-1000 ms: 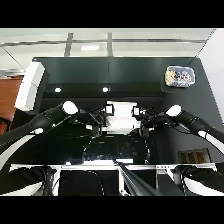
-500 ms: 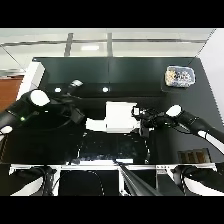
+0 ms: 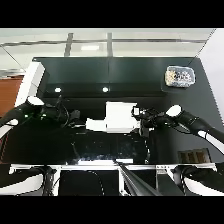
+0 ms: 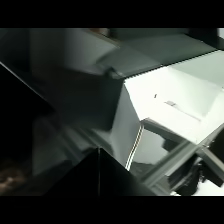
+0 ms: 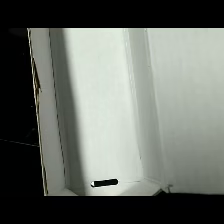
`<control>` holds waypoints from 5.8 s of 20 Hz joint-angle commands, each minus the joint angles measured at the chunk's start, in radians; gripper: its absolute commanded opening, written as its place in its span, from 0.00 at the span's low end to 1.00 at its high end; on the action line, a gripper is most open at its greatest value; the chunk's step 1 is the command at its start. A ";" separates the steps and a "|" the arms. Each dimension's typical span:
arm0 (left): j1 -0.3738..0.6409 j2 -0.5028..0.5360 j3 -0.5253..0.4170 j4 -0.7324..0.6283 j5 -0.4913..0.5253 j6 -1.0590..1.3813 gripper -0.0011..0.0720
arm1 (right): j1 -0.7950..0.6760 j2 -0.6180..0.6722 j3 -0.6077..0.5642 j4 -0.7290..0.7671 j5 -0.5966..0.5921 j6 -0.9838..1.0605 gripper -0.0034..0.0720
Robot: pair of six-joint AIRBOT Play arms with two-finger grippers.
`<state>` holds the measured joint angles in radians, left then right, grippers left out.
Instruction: Fold the box and place the chain.
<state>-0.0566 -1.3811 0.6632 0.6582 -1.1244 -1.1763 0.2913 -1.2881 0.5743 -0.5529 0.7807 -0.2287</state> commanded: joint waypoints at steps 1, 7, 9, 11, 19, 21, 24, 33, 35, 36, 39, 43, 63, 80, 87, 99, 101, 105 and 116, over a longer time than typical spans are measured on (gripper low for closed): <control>-0.088 -0.055 -0.009 -0.054 0.064 0.002 0.05 | 0.000 0.000 0.000 0.000 0.000 0.000 0.61; -0.174 -0.064 -0.006 -0.150 0.056 0.102 0.05 | 0.000 0.000 0.000 0.000 0.000 0.000 0.61; -0.173 -0.064 0.013 -0.191 0.027 0.175 0.05 | 0.000 0.000 0.000 0.000 0.000 0.000 0.61; -0.174 -0.064 0.043 -0.196 -0.010 0.206 0.19 | 0.000 0.000 0.000 0.000 0.000 0.000 0.61; -0.249 -0.064 0.150 -0.168 0.010 0.140 0.95 | 0.000 0.000 0.000 0.000 0.000 0.000 0.61; -0.282 -0.064 0.177 -0.109 0.042 0.061 0.84 | 0.000 0.000 0.000 0.000 0.000 0.000 0.61; -0.315 -0.064 0.205 -0.064 0.079 -0.038 0.75 | 0.000 0.000 0.000 0.000 0.000 0.000 0.61; -0.430 -0.064 0.314 0.189 0.100 -0.340 0.68 | 0.000 0.000 0.000 0.000 0.000 0.000 0.61; -0.450 -0.064 0.332 0.210 0.105 -0.370 0.58 | 0.000 0.000 0.000 0.000 0.000 0.000 0.61; -0.456 -0.064 0.338 0.217 0.103 -0.383 0.52 | 0.000 0.000 0.000 0.000 0.000 0.000 0.61; -0.478 -0.064 0.352 0.224 0.101 -0.410 0.52 | 0.000 0.000 0.000 0.000 0.000 0.000 0.61; -0.500 -0.064 0.360 0.284 0.101 -0.479 0.52 | 0.000 0.000 0.000 0.000 0.000 0.000 0.61; -0.511 -0.068 0.360 0.354 0.125 -0.552 0.72 | 0.000 0.000 0.000 0.000 0.000 0.000 0.61; -0.468 -0.105 0.360 0.190 0.073 -0.422 0.67 | 0.000 0.000 0.000 0.000 0.000 0.000 0.61; -0.467 -0.139 0.360 0.195 0.108 -0.425 0.76 | 0.000 0.000 0.000 0.000 0.000 0.000 0.61; -0.460 -0.140 0.360 0.184 0.098 -0.424 0.77 | 0.000 0.000 0.000 0.000 0.000 0.000 0.61; -0.456 -0.140 0.360 0.161 0.099 -0.407 0.77 | 0.000 0.000 0.000 0.000 0.000 0.000 0.61; -0.455 -0.140 0.360 0.091 0.084 -0.345 0.84 | 0.000 0.000 0.000 0.000 0.000 0.000 0.61; -0.478 -0.140 0.360 0.112 0.142 -0.369 0.97 | 0.000 0.000 0.000 0.000 0.000 0.000 0.61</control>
<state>-0.5331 -1.5223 1.0222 0.7612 -1.0119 -1.5230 0.2909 -1.2877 0.5743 -0.5545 0.7815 -0.2298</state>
